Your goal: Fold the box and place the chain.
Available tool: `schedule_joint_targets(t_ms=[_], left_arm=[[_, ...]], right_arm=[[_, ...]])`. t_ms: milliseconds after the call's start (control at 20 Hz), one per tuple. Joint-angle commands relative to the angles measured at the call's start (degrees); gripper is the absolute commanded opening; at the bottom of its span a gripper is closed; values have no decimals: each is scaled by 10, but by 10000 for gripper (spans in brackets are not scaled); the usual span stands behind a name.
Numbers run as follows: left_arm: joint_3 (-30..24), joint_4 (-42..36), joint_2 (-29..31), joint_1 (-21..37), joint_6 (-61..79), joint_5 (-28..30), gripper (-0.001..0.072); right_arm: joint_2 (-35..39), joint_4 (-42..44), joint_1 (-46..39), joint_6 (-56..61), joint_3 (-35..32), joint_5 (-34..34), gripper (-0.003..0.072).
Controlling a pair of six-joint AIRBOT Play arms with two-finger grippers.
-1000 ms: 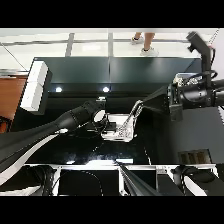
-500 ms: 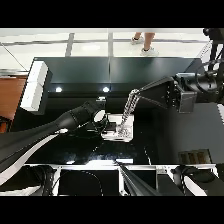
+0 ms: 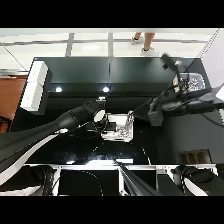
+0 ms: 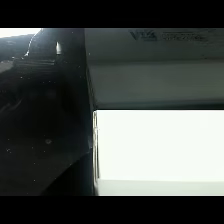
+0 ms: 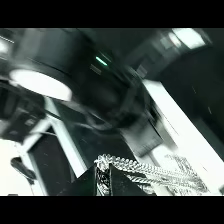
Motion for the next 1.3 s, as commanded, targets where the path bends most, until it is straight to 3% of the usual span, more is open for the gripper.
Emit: schedule_joint_targets(t_ms=[0,400,450,500,650,850,1000,1050,1100,1150,1250], left_arm=[[0,0,0,0,0,0,30],[0,0,0,0,0,1,30],[0,0,0,0,0,1,30],[0,0,0,0,0,1,30],[0,0,-4,0,0,2,30],[0,0,-6,0,0,1,29],[0,0,-5,0,0,1,34],[0,-2,-2,0,0,0,92],[0,-2,3,-1,-2,0,293],[0,-1,12,-1,-9,-1,428],[0,7,39,-1,-6,-3,429]], right_arm=[[-2,-19,29,17,-75,-91,14],[-34,-10,52,34,-120,-183,42],[-34,-10,52,34,-120,-184,306],[-34,-11,52,33,-120,-178,443],[-31,-52,14,33,-109,-130,443],[-13,-83,-99,26,-85,19,442],[-1,-85,-154,26,-86,85,442],[-1,-87,-161,26,-86,97,442],[-1,-88,-162,26,-86,99,442],[-1,-88,-162,26,-86,98,442],[-1,-88,-162,26,-86,90,442]])
